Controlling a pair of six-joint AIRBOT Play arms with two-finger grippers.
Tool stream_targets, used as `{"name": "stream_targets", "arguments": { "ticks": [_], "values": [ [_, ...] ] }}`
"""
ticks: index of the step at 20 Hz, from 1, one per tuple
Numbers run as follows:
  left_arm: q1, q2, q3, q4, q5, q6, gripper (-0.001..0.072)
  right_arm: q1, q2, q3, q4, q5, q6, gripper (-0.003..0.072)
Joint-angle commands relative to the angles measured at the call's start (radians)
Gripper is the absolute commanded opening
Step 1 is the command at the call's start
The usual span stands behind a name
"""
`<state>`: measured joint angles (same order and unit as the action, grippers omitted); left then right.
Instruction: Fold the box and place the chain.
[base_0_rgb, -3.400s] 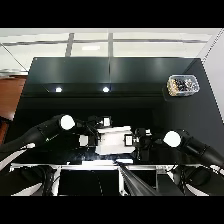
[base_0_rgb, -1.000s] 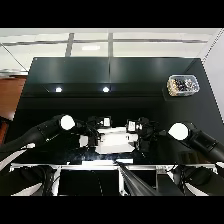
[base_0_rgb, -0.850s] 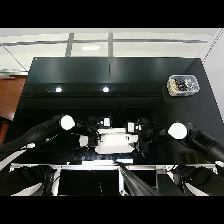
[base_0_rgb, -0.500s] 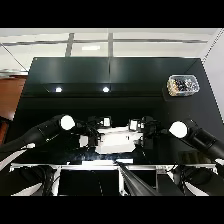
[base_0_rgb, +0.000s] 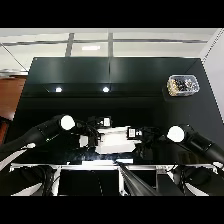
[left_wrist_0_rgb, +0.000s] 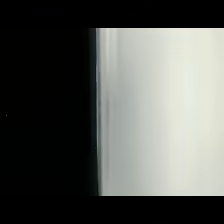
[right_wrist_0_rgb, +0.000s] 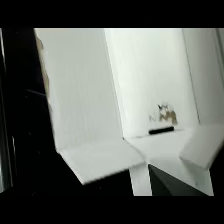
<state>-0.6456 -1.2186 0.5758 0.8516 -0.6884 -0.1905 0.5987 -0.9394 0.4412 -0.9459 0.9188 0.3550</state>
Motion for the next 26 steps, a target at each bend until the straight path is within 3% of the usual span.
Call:
{"name": "stream_targets", "arguments": {
  "ticks": [1,12,26],
  "values": [
    [0.000,-0.001,0.000,0.000,0.000,0.000,0.0028,0.044,0.000,-0.007,0.078,-0.092,0.000,0.0705],
    [0.000,-0.001,0.000,0.000,-0.001,0.000,0.0029,0.063,0.000,-0.004,0.122,-0.189,-0.008,0.0705],
    [0.000,-0.001,0.000,-0.004,-0.001,0.000,0.0028,0.062,0.064,0.003,0.026,-0.304,0.039,0.0705]
  ]
}}
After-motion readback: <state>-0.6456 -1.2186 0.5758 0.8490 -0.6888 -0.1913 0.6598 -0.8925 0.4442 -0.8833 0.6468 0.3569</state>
